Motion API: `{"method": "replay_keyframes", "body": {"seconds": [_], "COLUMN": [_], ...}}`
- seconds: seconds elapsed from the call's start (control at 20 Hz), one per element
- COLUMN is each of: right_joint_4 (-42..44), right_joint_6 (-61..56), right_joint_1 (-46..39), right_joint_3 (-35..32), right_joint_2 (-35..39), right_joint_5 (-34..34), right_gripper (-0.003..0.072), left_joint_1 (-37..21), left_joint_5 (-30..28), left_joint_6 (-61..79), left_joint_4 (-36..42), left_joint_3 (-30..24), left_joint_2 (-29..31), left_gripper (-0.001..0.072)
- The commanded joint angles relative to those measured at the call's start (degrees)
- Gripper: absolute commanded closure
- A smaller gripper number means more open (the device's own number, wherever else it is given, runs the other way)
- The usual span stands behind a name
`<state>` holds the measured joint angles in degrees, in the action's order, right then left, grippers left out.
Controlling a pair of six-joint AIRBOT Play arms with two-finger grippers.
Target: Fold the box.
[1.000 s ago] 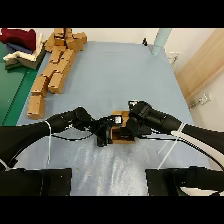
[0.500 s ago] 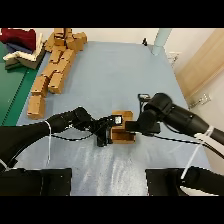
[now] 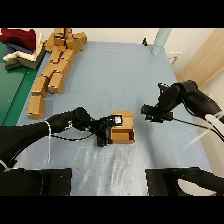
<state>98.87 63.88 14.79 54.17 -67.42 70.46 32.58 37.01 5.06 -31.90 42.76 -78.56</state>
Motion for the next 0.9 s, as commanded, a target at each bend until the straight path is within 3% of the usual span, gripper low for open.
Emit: {"method": "replay_keyframes", "body": {"seconds": [0.0,0.05,0.15,0.4,0.5,0.7,0.85], "right_joint_4": [23.1,31.3,39.6,44.7,45.7,44.8,39.1], "right_joint_6": [22.8,29.9,37.2,47.2,49.1,52.0,53.5], "right_joint_1": [-8.7,-9.9,-11.0,-10.8,-10.4,-7.8,-3.3], "right_joint_3": [0.2,0.5,2.4,13.3,16.4,16.2,12.6], "right_joint_2": [-8.8,-11.8,-17.0,-26.9,-28.4,-27.8,-24.3], "right_joint_5": [-3.7,-2.7,-0.2,8.8,12.7,17.6,15.1], "right_gripper": [0.0605,0.0660,0.0684,0.0684,0.0684,0.0685,0.0683], "left_joint_1": [0.0,0.0,0.0,0.0,0.0,0.0,0.0], "left_joint_5": [0.0,0.0,0.0,0.0,0.0,0.0,0.0], "left_joint_6": [0.0,0.0,0.0,0.0,0.0,0.0,0.0], "left_joint_4": [0.0,0.0,0.0,0.0,0.0,0.0,0.0], "left_joint_3": [0.0,0.0,0.0,0.0,0.0,0.0,0.0], "left_joint_2": [0.0,0.0,0.0,0.0,0.0,0.0,0.0], "left_gripper": [0.0184,0.0184,0.0185,0.0184,0.0184,0.0184,0.0185]}}
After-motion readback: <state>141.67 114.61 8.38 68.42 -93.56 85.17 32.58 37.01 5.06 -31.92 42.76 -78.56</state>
